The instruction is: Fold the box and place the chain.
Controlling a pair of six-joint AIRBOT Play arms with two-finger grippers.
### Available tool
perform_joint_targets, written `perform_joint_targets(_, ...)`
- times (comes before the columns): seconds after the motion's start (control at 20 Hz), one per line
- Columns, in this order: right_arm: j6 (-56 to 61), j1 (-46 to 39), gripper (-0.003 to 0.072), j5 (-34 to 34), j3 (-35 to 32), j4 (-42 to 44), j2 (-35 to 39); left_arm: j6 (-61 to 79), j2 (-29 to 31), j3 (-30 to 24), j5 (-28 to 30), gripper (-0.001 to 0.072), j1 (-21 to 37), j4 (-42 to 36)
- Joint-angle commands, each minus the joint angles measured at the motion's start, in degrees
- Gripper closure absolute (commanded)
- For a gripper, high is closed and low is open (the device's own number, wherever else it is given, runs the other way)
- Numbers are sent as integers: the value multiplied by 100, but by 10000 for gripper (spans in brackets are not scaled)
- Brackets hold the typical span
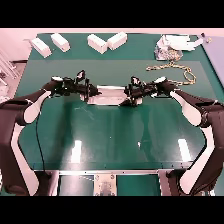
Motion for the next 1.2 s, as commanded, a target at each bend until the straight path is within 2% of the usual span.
perform_joint_targets(0.0, 2, 0, 110, 2, 0, 7, -4, 2, 4, 4, 4, 690, 7, 0)
perform_joint_targets(0.85, 4, 0, 110, 4, -7, 7, -4, 0, 4, 4, 2, 690, 7, 0)
perform_joint_targets(1.15, 4, 0, 110, 4, -7, 7, -4, 2, 4, 22, -262, 688, 7, -15)
